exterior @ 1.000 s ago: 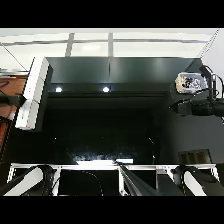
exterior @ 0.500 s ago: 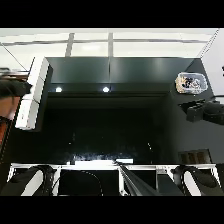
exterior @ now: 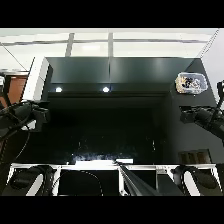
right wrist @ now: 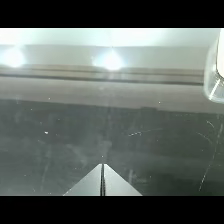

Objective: Fold the box and place the chain.

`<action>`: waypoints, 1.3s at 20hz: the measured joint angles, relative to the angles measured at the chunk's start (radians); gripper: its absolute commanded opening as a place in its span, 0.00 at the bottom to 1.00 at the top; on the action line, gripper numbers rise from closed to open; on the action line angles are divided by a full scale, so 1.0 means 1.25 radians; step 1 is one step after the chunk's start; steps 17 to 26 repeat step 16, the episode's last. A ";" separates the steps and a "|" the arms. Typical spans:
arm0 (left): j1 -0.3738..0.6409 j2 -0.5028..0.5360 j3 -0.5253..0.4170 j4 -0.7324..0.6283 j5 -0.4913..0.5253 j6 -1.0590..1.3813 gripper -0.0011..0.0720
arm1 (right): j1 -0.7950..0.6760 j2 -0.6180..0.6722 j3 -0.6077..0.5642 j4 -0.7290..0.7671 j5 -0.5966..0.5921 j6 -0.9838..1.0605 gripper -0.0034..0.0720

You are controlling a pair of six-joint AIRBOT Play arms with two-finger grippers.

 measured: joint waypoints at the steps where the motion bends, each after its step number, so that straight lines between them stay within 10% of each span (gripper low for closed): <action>1: -0.002 0.006 -0.004 0.006 0.008 -0.003 0.05 | 0.000 0.001 -0.002 -0.002 0.000 0.000 0.06; 26: -0.008 0.021 -0.014 0.015 0.021 -0.013 0.05 | 0.000 0.002 -0.009 -0.005 -0.010 -0.001 0.06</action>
